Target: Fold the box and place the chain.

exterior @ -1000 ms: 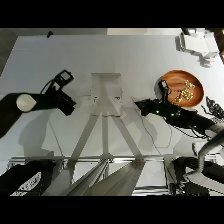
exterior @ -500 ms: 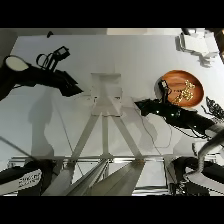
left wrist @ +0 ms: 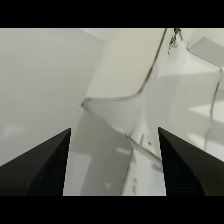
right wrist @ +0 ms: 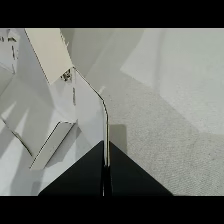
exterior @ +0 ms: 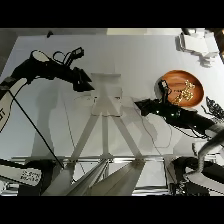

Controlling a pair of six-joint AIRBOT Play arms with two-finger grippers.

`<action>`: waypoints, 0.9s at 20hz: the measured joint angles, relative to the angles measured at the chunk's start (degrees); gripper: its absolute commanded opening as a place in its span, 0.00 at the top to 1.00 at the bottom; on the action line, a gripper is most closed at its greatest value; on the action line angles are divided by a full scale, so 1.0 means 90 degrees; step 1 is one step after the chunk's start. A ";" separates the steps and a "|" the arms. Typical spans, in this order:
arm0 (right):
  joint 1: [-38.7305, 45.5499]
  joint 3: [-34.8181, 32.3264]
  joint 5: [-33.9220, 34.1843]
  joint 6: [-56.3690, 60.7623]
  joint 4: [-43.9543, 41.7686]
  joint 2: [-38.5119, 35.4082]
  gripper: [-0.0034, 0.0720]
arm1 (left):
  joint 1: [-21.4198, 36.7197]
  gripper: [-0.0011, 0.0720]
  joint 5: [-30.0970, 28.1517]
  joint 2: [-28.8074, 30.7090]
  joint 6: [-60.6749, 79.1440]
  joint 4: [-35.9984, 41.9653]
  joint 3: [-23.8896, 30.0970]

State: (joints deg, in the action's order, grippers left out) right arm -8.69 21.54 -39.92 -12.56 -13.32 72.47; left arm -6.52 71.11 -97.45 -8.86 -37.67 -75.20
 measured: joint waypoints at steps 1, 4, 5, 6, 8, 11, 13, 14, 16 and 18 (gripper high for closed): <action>0.0000 0.0000 0.0002 0.0002 -0.0002 0.0000 0.93 | -0.0027 0.17 -0.0034 -0.0080 0.0143 0.0046 -0.0022; 0.0000 0.0000 0.0000 0.0000 0.0000 0.0000 0.93 | -0.0070 0.17 -0.0083 -0.0267 0.0503 0.0318 -0.0053; 0.0000 0.0000 0.0000 0.0000 0.0000 0.0000 0.93 | -0.0085 0.17 -0.0085 -0.0330 0.0597 0.0393 -0.0056; 0.0000 0.0000 0.0002 0.0000 0.0000 0.0000 0.93 | -0.0104 0.17 -0.0078 -0.0381 0.0658 0.0478 -0.0063; 0.0000 0.0000 0.0002 0.0000 0.0000 0.0000 0.93 | -0.0146 0.31 -0.0010 -0.0491 0.0748 0.0566 -0.0063; 0.0000 0.0000 0.0002 0.0000 0.0000 0.0000 0.93 | -0.0199 0.41 0.0148 -0.0605 0.0814 0.0653 -0.0063; 0.0000 0.0000 0.0002 0.0000 -0.0002 0.0000 0.93 | -0.0219 0.67 0.0243 -0.0639 0.0833 0.0668 -0.0063; 0.0000 0.0000 0.0002 0.0000 -0.0002 0.0000 0.93 | -0.0226 0.82 0.0284 -0.0648 0.0845 0.0680 -0.0063; -0.0002 0.0000 -0.0010 0.0000 -0.0007 0.0000 0.93 | -0.0231 0.97 0.0381 -0.0665 0.0874 0.0697 -0.0066; -0.0002 0.0000 -0.0002 0.0000 -0.0007 0.0000 0.93 | -0.0233 0.97 0.0398 -0.0670 0.0925 0.0702 -0.0066</action>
State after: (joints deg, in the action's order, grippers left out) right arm -8.71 21.54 -39.94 -12.56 -13.39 72.47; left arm -8.62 74.70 -103.48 -0.54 -31.35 -75.79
